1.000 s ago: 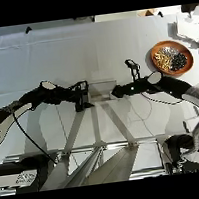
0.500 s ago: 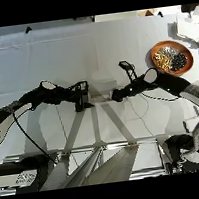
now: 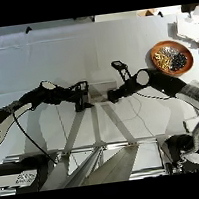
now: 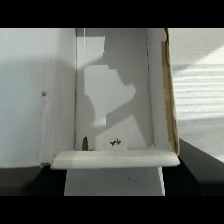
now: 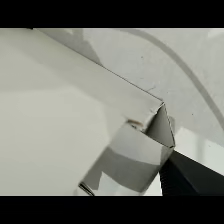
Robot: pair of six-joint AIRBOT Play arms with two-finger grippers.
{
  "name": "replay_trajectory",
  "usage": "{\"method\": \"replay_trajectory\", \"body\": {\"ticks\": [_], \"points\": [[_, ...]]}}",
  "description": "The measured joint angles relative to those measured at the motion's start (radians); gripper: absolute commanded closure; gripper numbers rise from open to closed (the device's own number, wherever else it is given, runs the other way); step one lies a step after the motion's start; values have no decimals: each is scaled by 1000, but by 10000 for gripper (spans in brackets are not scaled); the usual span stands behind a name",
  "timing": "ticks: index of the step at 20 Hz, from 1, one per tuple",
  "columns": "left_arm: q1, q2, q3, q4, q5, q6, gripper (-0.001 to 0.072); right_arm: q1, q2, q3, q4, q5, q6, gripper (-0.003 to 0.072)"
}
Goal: Fold the box and place the chain.
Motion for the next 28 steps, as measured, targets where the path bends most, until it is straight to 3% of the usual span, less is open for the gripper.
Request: {"method": "replay_trajectory", "body": {"ticks": [3, 5, 10, 17, 19, 21, 23, 24, 25, 26, 28], "points": [[0, 0, 0, 0, 0, 0, 499, 16, 0, 4, -10, -5, 52, 55], [0, 0, 0, 0, 0, 0, 499, 26, 0, 5, -11, -5, 74, 153], [0, 0, 0, 1, 0, 0, 499, 35, -1, 5, -24, -14, 114, 294], [0, 0, 0, -2, 3, -2, 499, 38, -1, 7, -117, -67, 187, 313], [0, 0, 0, 0, 1, -1, 499, 38, -1, 6, -170, -65, 241, 459], [0, 0, 0, 0, 1, 0, 499, 38, -1, 6, -201, -65, 273, 509], [0, 0, 0, 0, 1, -1, 499, 38, -1, 6, -221, -65, 292, 507], [0, 0, 0, 0, 1, -1, 499, 38, -1, 6, -226, -64, 299, 465], [0, 0, 0, 0, 1, 0, 499, 38, -1, 6, -230, -64, 303, 308], [0, 0, 0, 0, 0, 0, 499, 38, -1, 6, -240, -61, 304, 210], [0, 0, 0, 0, 0, 0, 499, 38, -1, 6, -234, -62, 309, 210]]}}
